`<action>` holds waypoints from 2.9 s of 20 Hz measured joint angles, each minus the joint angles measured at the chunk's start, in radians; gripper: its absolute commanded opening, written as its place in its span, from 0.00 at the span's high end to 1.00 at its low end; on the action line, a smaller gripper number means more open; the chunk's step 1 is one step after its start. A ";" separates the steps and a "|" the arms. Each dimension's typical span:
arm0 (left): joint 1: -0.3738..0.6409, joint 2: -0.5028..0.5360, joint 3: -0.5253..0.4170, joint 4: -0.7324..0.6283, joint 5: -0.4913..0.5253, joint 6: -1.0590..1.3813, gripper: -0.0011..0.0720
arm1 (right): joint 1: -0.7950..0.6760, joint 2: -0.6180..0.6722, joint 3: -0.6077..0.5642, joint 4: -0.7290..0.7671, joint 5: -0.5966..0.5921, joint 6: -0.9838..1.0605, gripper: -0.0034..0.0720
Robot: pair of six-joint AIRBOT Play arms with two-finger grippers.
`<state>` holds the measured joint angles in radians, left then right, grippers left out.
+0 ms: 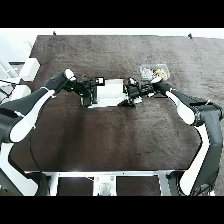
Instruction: Fold the box and place the chain.
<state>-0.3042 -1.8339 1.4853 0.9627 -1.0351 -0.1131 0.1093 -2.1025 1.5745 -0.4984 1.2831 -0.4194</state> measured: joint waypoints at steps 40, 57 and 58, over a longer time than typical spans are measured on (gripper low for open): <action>0.000 -0.040 0.000 -0.124 -0.001 0.158 0.96 | 0.000 0.000 0.000 0.000 0.000 -0.002 0.28; 0.137 0.249 -0.076 -0.130 -0.002 -0.315 0.96 | 0.000 0.000 0.000 0.000 0.000 -0.001 0.28; 0.138 0.285 -0.103 -0.129 0.024 -0.369 0.96 | 0.000 0.000 0.000 0.000 0.000 -0.001 0.28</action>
<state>-0.1661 -1.5494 1.3823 0.8337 -1.0115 -0.4820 0.1089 -2.1025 1.5749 -0.4984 1.2831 -0.4202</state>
